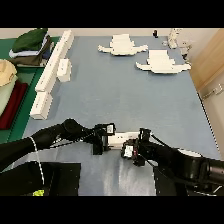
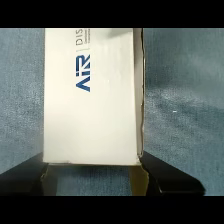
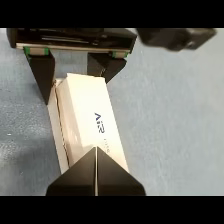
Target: Fold the box.
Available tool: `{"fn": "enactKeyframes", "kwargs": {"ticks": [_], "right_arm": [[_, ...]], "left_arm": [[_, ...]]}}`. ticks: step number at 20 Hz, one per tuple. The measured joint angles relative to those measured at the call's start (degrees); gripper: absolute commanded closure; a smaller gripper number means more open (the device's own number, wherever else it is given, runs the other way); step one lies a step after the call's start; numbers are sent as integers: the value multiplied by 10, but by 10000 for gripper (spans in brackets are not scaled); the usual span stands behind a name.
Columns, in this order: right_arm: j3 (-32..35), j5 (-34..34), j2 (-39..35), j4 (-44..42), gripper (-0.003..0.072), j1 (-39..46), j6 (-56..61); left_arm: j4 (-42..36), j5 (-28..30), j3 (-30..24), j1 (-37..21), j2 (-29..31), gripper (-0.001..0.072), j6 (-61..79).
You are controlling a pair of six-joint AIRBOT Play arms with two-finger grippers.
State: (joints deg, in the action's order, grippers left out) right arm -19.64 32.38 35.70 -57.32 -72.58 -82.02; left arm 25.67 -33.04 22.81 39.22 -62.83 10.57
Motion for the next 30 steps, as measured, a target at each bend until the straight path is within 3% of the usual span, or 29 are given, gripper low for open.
{"fn": "enactKeyframes", "kwargs": {"ticks": [7,14,30], "right_arm": [[43,-35,0,172,679,-25,272],[78,-80,0,229,678,-28,450],[113,-109,0,243,678,-28,546]], "left_arm": [[0,0,0,0,0,198,0],[0,0,0,0,0,199,0],[0,0,0,0,0,198,0]]}}
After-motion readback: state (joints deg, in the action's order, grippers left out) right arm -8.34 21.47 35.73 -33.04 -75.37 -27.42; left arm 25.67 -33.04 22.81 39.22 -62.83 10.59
